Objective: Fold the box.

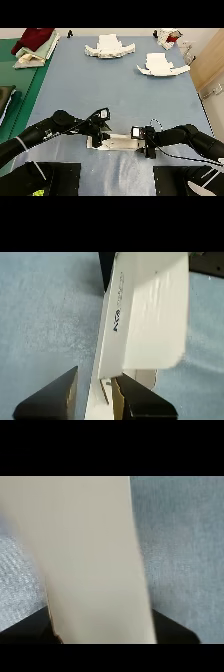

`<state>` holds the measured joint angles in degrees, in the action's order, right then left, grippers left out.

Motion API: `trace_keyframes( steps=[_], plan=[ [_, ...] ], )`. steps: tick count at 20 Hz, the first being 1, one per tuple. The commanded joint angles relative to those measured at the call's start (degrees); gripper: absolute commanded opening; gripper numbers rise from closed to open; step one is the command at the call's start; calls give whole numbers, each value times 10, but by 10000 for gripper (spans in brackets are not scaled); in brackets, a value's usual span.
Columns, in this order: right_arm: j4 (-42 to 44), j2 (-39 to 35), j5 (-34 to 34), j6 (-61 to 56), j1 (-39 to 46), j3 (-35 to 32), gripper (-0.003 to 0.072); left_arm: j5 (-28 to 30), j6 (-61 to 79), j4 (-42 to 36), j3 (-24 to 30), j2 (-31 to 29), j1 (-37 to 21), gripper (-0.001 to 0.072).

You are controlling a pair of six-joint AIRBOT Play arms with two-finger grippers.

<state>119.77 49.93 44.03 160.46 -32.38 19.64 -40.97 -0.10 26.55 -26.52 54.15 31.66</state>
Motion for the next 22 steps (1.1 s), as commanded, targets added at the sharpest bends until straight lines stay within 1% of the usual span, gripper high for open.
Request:
trace_keyframes(
  steps=[1, 2, 3, 4, 6, 7, 8, 9, 10, 11, 12, 14, 16, 19, 20, 22],
  plan=[
    [0, 0, 0, 0, 0, 0, 507, -63, -203, 145, 0, -82, -28, 317],
    [0, 0, 0, 0, 0, 0, 507, -93, -260, 193, 0, -109, -33, 182],
    [0, 0, 0, 0, 0, 0, 507, -128, -305, 232, 0, -134, -37, 11],
    [0, 0, 0, 0, 0, 0, 507, -158, -336, 254, 0, -152, -37, 14],
    [0, 0, 0, 0, 0, 0, 507, -219, -433, 247, 0, -165, -34, 14],
    [0, 0, 0, 0, 0, 0, 507, -239, -481, 226, 2, -162, -26, 14],
    [0, 0, 0, 0, 0, 0, 507, -248, -518, 194, 3, -154, -12, 14],
    [0, 0, 0, 0, 0, 0, 507, -241, -542, 150, 4, -144, 12, 14],
    [0, 0, 0, 0, 0, 0, 507, -222, -549, 107, 4, -132, 40, 14],
    [0, 0, 0, 0, 0, 0, 507, -186, -549, 64, 3, -118, 72, 14],
    [0, 0, 0, 0, 0, 0, 507, -151, -557, 41, -1, -101, 99, 14],
    [0, 0, 0, 0, 0, 0, 507, -95, -598, 35, -26, -58, 133, 14],
    [0, 0, 0, 0, 0, 0, 507, -61, -614, 35, -62, -12, 133, 14],
    [0, 0, 0, 0, 0, 0, 507, -11, -615, 35, -109, 44, 115, 14],
    [0, 0, 0, 0, 0, 0, 507, 1, -627, 35, -117, 56, 107, 13],
    [0, 0, 0, 0, 0, 0, 507, 5, -648, 35, -120, 75, 87, 14]
  ],
)
